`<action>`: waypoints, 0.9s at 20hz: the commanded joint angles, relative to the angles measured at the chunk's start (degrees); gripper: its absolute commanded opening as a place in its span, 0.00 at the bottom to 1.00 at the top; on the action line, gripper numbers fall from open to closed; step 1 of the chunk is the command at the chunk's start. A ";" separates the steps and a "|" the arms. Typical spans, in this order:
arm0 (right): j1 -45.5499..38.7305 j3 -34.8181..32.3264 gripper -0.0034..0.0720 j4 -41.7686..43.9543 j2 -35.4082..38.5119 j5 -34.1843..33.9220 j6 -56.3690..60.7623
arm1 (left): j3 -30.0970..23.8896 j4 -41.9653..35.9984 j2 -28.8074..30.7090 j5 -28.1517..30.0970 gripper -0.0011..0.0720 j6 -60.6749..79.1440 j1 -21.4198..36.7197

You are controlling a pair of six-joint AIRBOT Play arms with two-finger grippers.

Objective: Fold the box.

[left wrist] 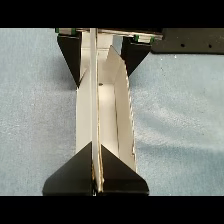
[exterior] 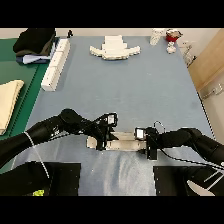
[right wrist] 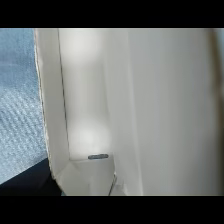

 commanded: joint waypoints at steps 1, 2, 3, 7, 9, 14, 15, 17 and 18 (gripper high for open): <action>0.04 0.04 0.72 -0.02 -0.04 -0.07 0.00 | 0.02 0.02 0.04 0.00 0.04 0.00 -0.02; 0.04 0.04 0.72 -0.02 -0.04 -0.07 0.00 | 0.02 -0.04 0.04 0.00 0.04 0.00 -0.02; 0.04 0.04 0.72 -0.02 -0.04 -0.07 0.00 | 0.02 -0.02 0.04 0.00 0.04 0.00 -0.02; 0.04 0.04 0.72 -0.02 -0.04 -0.07 0.00 | 0.02 -0.28 0.04 -0.07 0.04 0.00 -0.09; 0.04 0.04 0.72 -0.02 -0.04 -0.07 0.00 | 0.02 -0.42 0.04 0.68 0.04 0.00 -0.09; 0.04 0.04 0.72 -0.02 -0.04 -0.07 0.00 | 0.02 -0.42 0.04 2.64 0.04 -0.07 -0.02; 0.04 0.04 0.72 -0.02 -0.04 -0.07 0.00 | 0.02 -0.42 0.04 2.62 0.04 -0.04 -0.02; 0.04 0.04 0.72 -0.02 -0.04 -0.07 0.00 | 0.02 -0.42 0.04 2.62 0.04 -0.04 -0.02; 0.04 0.04 0.72 -0.02 -0.04 -0.07 0.00 | 0.02 -0.42 0.04 2.58 0.04 -0.07 -0.02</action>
